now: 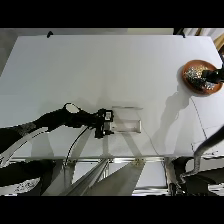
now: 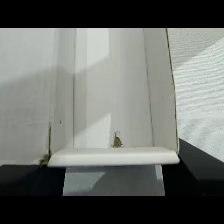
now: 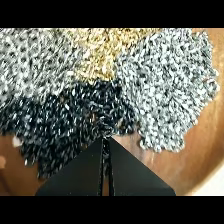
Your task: Fold the box and place the chain.
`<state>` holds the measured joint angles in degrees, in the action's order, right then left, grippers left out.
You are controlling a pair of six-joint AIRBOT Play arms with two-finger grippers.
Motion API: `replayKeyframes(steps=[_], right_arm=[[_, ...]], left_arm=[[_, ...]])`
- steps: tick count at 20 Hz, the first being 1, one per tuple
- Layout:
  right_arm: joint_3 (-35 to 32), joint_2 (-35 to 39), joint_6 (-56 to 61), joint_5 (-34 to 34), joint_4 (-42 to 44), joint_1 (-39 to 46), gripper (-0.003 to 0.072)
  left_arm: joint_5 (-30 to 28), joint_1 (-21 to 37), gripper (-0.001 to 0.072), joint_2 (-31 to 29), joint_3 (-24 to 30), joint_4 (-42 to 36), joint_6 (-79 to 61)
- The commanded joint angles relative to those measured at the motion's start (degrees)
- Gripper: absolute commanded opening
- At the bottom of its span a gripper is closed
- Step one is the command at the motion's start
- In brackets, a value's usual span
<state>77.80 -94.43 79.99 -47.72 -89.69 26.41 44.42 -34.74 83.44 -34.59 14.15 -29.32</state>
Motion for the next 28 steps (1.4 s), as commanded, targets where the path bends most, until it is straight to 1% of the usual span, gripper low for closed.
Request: replayKeyframes(steps=[1, 4, 8, 10, 13, 14, 17, 20, 24, 28], right_arm=[[0.04, 3.21, -2.99, -5.31, 1.03, -0.04, 0.0013], [0.04, 8.5, -8.5, -11.41, 6.47, -0.04, 0.0013], [0.04, 17.88, -13.29, -20.0, 17.46, -0.04, 0.0013], [0.04, 22.25, -14.43, -25.27, 20.79, -0.04, 0.0013], [0.02, 27.8, -15.8, -35.19, 25.88, -0.04, 0.0013], [0.02, 29.44, -16.17, -37.38, 27.26, -0.35, 0.0013], [0.02, 34.29, -15.96, -41.05, 27.47, -4.31, 0.0013], [0.02, 38.16, -15.37, -45.2, 27.47, -11.37, 0.0014], [0.02, 41.46, -12.13, -46.03, 27.39, -21.62, 0.0014], [-0.15, 41.92, -8.7, -46.29, 27.15, -31.04, 0.0014]], left_arm=[[-0.02, 0.02, 0.0273, -0.04, -0.02, 0.0, 0.0], [-0.02, 0.02, 0.0274, -0.04, -0.02, 0.0, 0.0], [-0.02, 0.02, 0.0273, -0.04, 0.0, 0.0, 0.0], [-0.02, 0.02, 0.0273, -0.04, 0.0, 0.0, 0.0], [-0.04, 0.02, 0.0274, -0.04, 0.0, -0.02, 0.0], [-0.04, 0.02, 0.0274, -0.04, -0.02, -0.02, 0.0], [-0.04, 0.02, 0.0274, -0.04, 0.0, 0.0, 0.0], [-0.02, 0.02, 0.0274, -0.04, 0.0, 0.0, 0.0], [-0.02, 0.02, 0.0273, -0.04, -0.02, 0.0, 0.0], [-0.04, 0.02, 0.0273, -0.04, -0.02, 0.0, 0.0]])
